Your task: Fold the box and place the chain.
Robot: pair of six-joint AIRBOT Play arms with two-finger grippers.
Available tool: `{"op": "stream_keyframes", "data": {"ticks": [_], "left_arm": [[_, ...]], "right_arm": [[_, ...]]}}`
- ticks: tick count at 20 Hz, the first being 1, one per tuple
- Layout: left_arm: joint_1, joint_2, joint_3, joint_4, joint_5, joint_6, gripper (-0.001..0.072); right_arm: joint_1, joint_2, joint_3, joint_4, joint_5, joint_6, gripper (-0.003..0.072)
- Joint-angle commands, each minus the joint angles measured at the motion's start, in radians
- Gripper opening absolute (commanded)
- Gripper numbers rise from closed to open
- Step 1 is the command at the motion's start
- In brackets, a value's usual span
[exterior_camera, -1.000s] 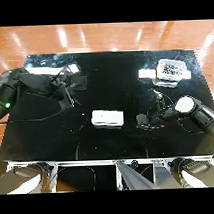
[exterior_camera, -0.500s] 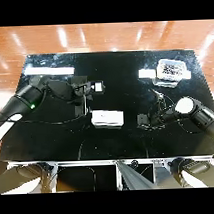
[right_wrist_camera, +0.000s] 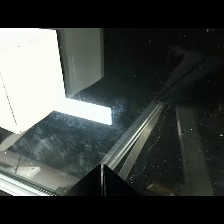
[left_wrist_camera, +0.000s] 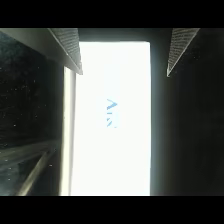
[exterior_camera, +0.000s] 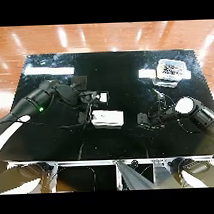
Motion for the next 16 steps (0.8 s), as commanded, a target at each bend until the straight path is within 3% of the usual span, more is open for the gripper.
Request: {"op": "stream_keyframes", "data": {"ticks": [1, 16], "left_arm": [[-0.031, -0.001, -0.033, -0.006, -0.051, 0.032, 0.0629], [-0.035, -0.001, -0.077, -0.006, -0.102, 0.020, 0.0629]], "right_arm": [[0.000, 0.001, 0.000, 0.000, -0.005, 0.001, 0.0031], [0.000, 0.001, 0.000, 0.000, -0.006, 0.001, 0.0031]]}}
